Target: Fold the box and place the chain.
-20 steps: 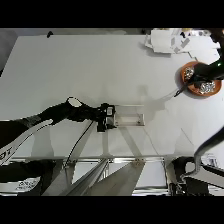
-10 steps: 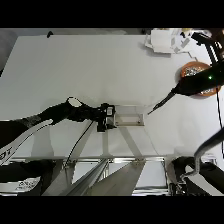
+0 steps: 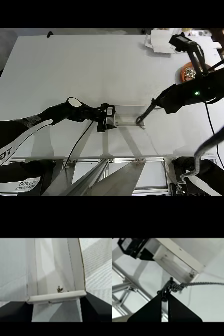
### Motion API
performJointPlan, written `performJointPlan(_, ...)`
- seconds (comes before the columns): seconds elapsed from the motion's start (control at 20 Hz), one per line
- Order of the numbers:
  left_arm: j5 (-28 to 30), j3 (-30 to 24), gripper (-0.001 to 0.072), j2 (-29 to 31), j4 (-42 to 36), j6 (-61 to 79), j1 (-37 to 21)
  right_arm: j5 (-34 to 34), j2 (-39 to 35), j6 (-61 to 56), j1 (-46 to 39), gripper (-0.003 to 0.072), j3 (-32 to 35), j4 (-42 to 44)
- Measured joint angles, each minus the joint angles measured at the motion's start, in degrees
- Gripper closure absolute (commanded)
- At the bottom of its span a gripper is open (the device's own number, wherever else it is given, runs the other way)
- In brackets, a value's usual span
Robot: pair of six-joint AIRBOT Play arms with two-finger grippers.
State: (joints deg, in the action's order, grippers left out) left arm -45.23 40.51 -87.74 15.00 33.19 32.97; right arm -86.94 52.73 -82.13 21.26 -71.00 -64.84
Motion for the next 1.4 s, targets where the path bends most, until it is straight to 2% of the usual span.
performJointPlan(0.25, -0.02, 0.00, 0.0601, 0.00, 0.00, 0.00, 0.00, 7.72, -0.15, -2.64, 4.57, 0.0667, 4.46, -2.21)
performJointPlan(0.6, 0.00, 0.00, 0.0601, 0.00, 0.00, 0.00, 0.00, 15.98, -0.17, -4.52, 5.79, 0.0667, 9.92, -3.08)
performJointPlan(0.85, 0.00, 0.00, 0.0601, 0.00, 0.00, -0.02, 0.00, 16.52, -0.20, -4.85, 5.90, 0.0667, 12.39, -1.88)
performJointPlan(1.05, -0.02, 0.00, 0.0601, 0.00, 0.00, 0.00, 0.00, 19.56, -0.20, -4.87, 7.65, 0.0666, 18.03, -0.96)
performJointPlan(1.4, -0.02, 0.00, 0.0601, 0.00, 0.00, 0.00, 0.00, 31.04, 1.73, -5.77, 13.84, 0.0664, 25.97, -1.33)
